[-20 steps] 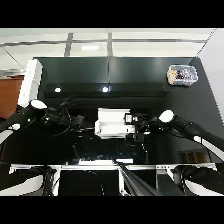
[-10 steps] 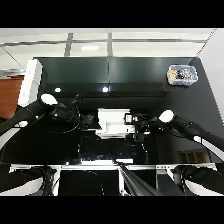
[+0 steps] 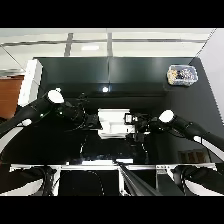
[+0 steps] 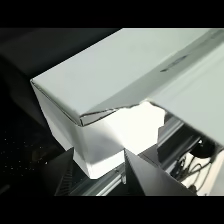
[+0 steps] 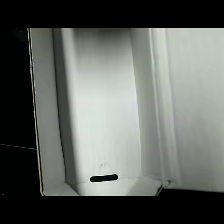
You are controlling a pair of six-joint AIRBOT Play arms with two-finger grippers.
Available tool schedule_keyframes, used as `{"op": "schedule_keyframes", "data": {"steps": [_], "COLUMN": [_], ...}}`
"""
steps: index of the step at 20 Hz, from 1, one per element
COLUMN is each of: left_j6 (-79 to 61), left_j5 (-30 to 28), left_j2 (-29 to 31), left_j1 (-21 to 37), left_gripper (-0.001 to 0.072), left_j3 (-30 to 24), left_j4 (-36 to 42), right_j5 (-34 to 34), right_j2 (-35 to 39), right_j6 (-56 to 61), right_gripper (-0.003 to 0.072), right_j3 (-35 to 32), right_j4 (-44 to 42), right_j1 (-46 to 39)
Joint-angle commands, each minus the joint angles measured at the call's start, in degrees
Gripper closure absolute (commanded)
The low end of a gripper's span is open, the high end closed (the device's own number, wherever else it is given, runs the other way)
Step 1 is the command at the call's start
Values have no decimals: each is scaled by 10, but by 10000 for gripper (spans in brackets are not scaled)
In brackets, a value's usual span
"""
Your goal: Fold the box and place the chain.
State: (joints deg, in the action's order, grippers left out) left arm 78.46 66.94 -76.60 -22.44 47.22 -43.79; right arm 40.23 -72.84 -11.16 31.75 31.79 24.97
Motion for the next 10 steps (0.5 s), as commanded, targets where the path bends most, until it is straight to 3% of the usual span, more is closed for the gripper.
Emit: {"op": "schedule_keyframes", "data": {"steps": [1, 5, 10], "left_j6": [82, 180, 304], "left_j5": [-45, -110, -111], "left_j2": [0, 0, 0], "left_j1": [-39, -91, -124], "left_gripper": [339, 340, 340], "left_j3": [11, 11, 24], "left_j4": [-58, -116, -246], "right_j5": [0, 0, 0], "right_j2": [0, 0, 0], "right_j6": [0, 0, 0], "right_gripper": [243, 243, 243], "right_j3": [0, 0, 0], "right_j4": [0, 0, 0], "right_j1": [0, 0, 0]}}
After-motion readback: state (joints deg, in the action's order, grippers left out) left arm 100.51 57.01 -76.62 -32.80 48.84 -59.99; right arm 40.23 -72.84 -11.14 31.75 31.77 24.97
